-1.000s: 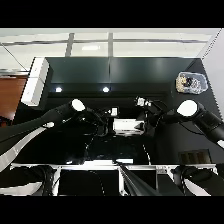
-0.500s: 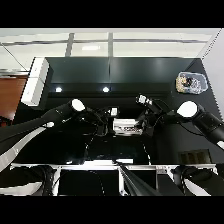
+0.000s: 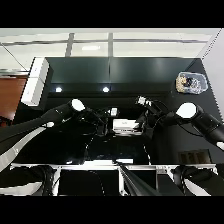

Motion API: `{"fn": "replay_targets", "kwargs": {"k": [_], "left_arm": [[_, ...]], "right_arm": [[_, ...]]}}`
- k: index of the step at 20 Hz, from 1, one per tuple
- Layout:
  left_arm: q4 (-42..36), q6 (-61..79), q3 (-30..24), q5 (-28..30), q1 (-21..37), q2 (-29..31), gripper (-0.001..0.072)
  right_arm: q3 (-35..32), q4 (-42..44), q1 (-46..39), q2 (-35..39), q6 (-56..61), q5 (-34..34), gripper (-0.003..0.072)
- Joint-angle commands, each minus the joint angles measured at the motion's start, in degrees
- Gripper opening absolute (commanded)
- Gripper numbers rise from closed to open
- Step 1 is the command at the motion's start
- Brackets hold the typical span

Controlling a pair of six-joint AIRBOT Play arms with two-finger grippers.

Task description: Fold the box and place the chain.

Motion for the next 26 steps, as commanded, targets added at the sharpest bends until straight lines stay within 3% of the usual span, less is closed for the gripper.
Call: {"fn": "replay_targets", "kwargs": {"k": [1, 20, 23, 26], "left_arm": [[-0.02, -0.02, 0.04, -0.11, -0.04, -0.02, 0.0474], [-0.02, -0.02, 0.04, -0.09, -0.04, -0.02, 0.0474], [-0.02, -0.02, 0.04, -0.09, -0.04, -0.02, 0.0474], [-0.02, -0.02, 0.04, -0.09, -0.04, -0.02, 0.0474]], "right_arm": [[0.02, 0.04, 0.04, 0.07, 0.07, 1.09, 0.0375], [-1.81, -0.63, 1.03, 1.57, 5.77, 0.79, 0.0374], [-0.13, -0.63, 0.9, 2.05, 7.67, 3.06, 0.0375], [3.69, -0.83, -1.53, 4.61, 16.87, 7.5, 0.0374]]}}
